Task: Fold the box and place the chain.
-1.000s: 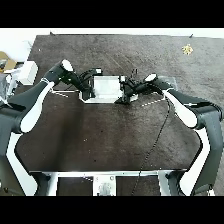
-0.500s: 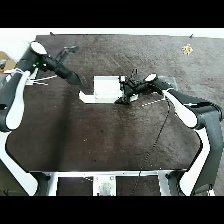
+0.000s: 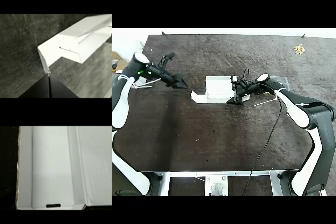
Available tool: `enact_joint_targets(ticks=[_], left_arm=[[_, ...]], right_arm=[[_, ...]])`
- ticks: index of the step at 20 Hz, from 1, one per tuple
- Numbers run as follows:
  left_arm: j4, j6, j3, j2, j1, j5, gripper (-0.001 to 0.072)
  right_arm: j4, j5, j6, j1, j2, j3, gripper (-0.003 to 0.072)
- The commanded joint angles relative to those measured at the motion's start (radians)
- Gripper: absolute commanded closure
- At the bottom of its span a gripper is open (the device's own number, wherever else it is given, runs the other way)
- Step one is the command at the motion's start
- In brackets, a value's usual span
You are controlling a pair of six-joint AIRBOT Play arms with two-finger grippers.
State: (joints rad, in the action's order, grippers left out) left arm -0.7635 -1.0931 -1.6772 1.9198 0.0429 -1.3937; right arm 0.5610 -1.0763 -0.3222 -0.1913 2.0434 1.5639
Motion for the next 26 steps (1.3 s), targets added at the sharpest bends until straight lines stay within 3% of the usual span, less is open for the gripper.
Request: enact_joint_targets(ticks=[1,5,10,13,17,19,21,26], left_arm=[[0.114,0.029,0.156,-0.001,0.003,0.105,0.07],[0.119,0.055,0.264,-0.001,0.003,0.166,0.07],[0.158,0.064,0.309,-0.001,-0.025,0.2,0.07],[0.257,0.083,0.335,-0.001,-0.045,0.229,0.07],[0.393,0.108,0.335,-0.002,-0.049,0.188,0.0699],[0.401,0.111,0.335,-0.005,-0.049,0.184,0.0695],[0.402,0.106,0.335,-0.006,-0.049,0.169,0.0345],[0.392,0.108,0.324,-0.007,-0.058,0.13,0.0368]], right_arm=[[0.0,0.0,0.0,-0.001,0.0,0.0,0.0094],[0.0,0.0,0.0,-0.001,0.001,0.0,0.0094],[0.0,0.0,0.0,-0.001,0.001,0.0,0.0094],[0.0,0.0,0.0,-0.001,0.001,0.0,0.0094],[0.0,0.0,0.0,-0.001,0.0,0.0,0.0094],[0.0,0.0,0.0,-0.001,0.0,0.0,0.0095],[0.0,0.0,0.0,-0.001,0.0,0.0,0.0094],[0.0,0.0,0.0,-0.001,0.0,0.0,0.0094]])
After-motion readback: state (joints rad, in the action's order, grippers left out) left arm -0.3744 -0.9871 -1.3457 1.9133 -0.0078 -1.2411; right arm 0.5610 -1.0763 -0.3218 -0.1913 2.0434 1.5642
